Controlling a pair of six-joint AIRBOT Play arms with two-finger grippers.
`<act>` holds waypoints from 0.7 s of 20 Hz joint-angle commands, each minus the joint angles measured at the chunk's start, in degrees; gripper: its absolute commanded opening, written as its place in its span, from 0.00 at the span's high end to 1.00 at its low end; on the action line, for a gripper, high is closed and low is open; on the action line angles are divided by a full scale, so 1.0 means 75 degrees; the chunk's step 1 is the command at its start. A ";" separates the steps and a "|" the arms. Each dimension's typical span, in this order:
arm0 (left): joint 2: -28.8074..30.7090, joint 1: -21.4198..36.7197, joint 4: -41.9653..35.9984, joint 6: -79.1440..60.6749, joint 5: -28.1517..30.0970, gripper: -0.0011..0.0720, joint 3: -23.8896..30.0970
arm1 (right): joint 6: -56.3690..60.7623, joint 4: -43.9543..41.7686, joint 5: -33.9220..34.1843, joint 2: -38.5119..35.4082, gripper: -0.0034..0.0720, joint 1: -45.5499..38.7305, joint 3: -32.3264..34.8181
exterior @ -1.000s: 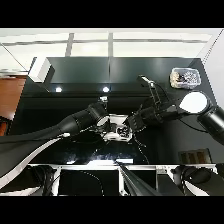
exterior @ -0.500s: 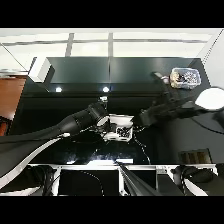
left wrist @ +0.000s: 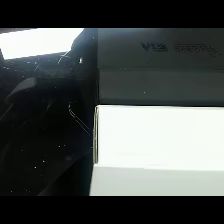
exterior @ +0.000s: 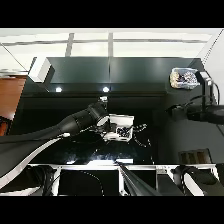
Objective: Fold the box and place the chain.
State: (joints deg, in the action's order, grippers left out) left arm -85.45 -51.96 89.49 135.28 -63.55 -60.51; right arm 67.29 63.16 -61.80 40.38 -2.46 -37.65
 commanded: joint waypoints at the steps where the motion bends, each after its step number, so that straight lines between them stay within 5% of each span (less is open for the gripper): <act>1: -0.0006 0.0003 0.0003 0.0000 0.0006 0.94 0.0003 | -0.1632 -0.1224 0.1218 -0.0044 0.19 -0.0224 0.1367; 2: -0.0006 0.0003 0.0003 0.0000 0.0006 0.94 0.0003 | -0.2535 -0.1813 0.1116 -0.0035 0.02 -0.0163 0.1612; 9: -0.0006 0.0003 0.0003 0.0000 0.0009 0.94 0.0003 | -0.7268 -0.1970 0.1865 0.0338 0.01 0.2162 0.1967; 14: -0.0006 0.0003 0.0003 0.0000 0.0000 0.94 0.0003 | -0.8469 -0.2113 0.2165 0.1655 0.01 0.2975 0.1964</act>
